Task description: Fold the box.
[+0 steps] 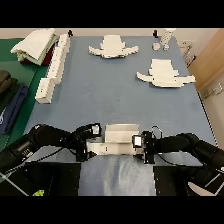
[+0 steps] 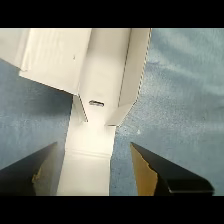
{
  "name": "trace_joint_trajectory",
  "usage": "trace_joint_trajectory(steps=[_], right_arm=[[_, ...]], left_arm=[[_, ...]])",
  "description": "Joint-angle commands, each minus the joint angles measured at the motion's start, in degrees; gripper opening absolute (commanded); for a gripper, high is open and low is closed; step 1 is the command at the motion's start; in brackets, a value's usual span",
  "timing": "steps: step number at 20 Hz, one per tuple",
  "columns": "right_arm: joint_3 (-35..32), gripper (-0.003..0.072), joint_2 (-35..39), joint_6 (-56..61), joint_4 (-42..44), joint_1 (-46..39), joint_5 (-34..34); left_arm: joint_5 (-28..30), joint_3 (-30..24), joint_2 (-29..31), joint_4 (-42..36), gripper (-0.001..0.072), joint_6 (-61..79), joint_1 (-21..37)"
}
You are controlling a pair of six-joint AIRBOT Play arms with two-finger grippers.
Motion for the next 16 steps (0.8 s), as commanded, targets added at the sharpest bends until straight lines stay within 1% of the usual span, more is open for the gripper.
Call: trace_joint_trajectory(steps=[1,4,5,6,8,10,11,12,13,16], right_arm=[[0.02,0.0514,-0.02,0.02,0.02,0.00,-0.02],[0.02,0.0513,-0.02,0.02,0.02,0.00,-0.02],[0.02,0.0513,-0.02,0.02,0.02,0.00,-0.02],[0.02,0.0514,-0.02,0.02,0.02,0.00,-0.02],[0.02,0.0513,-0.02,0.02,0.02,0.00,-0.02],[0.02,0.0513,-0.02,0.02,0.02,0.00,-0.02],[0.02,0.0513,-0.02,0.02,0.02,0.00,-0.02],[0.02,0.0514,-0.02,0.02,0.02,0.00,-0.02],[0.02,0.0514,-0.02,0.02,0.02,0.00,-0.02],[0.02,0.0513,-0.02,0.02,0.02,0.00,-0.02]], left_arm=[[2.38,-0.98,-3.74,-3.39,0.0680,9.05,-0.09],[5.11,-0.96,-7.08,-8.81,0.0677,15.06,-0.09],[5.60,-0.96,-8.00,-10.10,0.0573,16.35,-0.09],[5.79,-0.96,-8.76,-11.10,0.0517,17.33,-0.24],[6.21,-0.96,-9.38,-11.67,0.0516,17.90,-1.42],[8.11,-0.98,-9.68,-12.13,0.0515,17.90,-2.86],[9.77,-0.98,-9.81,-12.90,0.0479,17.88,-3.34],[10.91,-0.96,-10.01,-13.55,0.0254,17.94,-3.65],[11.39,-0.96,-10.32,-13.62,0.0166,17.94,-3.65],[11.50,-0.96,-11.39,-15.39,0.0163,17.92,-3.65]])
